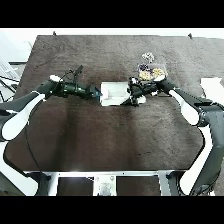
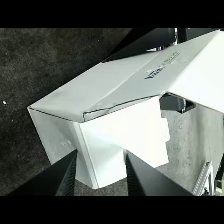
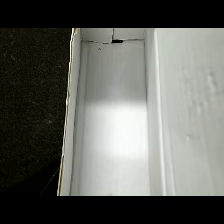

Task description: Fold the box and place the chain.

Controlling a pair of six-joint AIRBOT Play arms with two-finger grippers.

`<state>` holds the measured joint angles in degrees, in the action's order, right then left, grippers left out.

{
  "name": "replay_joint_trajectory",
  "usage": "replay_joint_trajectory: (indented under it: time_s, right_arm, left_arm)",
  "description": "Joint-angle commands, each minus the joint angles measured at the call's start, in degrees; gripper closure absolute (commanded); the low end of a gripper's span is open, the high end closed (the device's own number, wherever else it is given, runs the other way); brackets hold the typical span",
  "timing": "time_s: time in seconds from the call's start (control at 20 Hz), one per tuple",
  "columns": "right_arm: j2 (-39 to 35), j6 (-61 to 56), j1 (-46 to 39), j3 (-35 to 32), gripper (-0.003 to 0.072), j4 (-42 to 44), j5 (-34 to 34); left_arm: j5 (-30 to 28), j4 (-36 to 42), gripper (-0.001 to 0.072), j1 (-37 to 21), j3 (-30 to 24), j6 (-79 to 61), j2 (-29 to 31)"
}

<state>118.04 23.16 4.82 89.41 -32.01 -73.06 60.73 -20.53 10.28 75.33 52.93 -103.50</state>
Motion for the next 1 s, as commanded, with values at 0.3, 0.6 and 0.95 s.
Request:
replay_joint_trajectory:
  time_s: [0.3, 0.6, 0.95]
  right_arm:
    - [0.0, 0.0, 0.0, 0.0, 0.0190, 0.0, 0.0]
    - [0.0, 0.0, 0.0, 0.0, 0.0190, 0.0, 0.0]
    - [0.0, 0.0, 0.0, 0.0, 0.0190, 0.0, 0.0]
  left_arm:
    - [1.5, -14.8, 0.0362, 3.4, 7.0, 22.6, 0.0]
    - [0.3, -20.9, 0.0362, 5.6, 9.2, 31.2, 0.0]
    - [-1.7, -25.3, 0.0361, 8.1, 11.4, 35.8, 0.0]
